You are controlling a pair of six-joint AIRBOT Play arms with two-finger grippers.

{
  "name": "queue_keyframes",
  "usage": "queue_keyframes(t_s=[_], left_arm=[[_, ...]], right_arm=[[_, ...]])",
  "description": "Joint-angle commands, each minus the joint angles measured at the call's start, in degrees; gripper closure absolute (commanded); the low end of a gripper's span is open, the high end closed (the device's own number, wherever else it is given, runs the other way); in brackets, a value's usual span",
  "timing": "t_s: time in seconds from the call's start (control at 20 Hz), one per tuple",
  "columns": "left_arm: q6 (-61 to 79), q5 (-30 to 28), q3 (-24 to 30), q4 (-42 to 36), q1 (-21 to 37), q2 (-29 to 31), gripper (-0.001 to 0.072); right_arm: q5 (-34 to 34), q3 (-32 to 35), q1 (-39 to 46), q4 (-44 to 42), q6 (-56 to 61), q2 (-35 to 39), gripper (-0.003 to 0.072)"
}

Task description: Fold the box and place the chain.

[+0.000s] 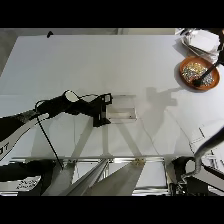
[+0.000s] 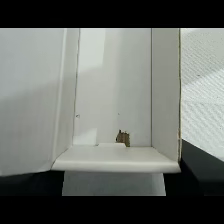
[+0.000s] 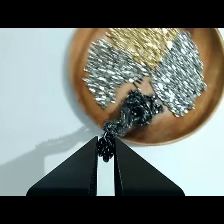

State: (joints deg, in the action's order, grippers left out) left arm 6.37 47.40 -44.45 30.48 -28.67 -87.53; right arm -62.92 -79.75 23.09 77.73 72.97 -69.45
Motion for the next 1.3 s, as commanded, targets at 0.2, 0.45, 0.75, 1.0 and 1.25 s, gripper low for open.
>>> queue_keyframes(t_s=[0.2,0.45,0.75,1.0,1.25], left_arm=[[0.02,0.00,0.02,0.00,0.00,-0.02,0.0277],[0.02,0.00,0.02,0.00,0.00,0.00,0.0277],[0.02,-0.02,0.02,0.00,0.00,-0.02,0.0277],[0.02,0.00,0.02,0.00,0.00,-0.02,0.0277],[0.02,0.00,0.02,0.00,0.00,-0.02,0.0277]], right_arm=[[-7.06,-0.04,-0.07,-14.38,-4.52,15.82,0.0672],[-11.91,-0.04,-0.07,-23.82,-7.80,23.41,0.0673],[-24.30,-0.02,-6.60,-24.68,-7.87,25.66,0.0672],[-30.95,0.00,-13.07,-22.27,-6.80,25.64,0.0672],[-30.32,2.78,-21.35,-22.99,-5.42,25.64,0.0672]])
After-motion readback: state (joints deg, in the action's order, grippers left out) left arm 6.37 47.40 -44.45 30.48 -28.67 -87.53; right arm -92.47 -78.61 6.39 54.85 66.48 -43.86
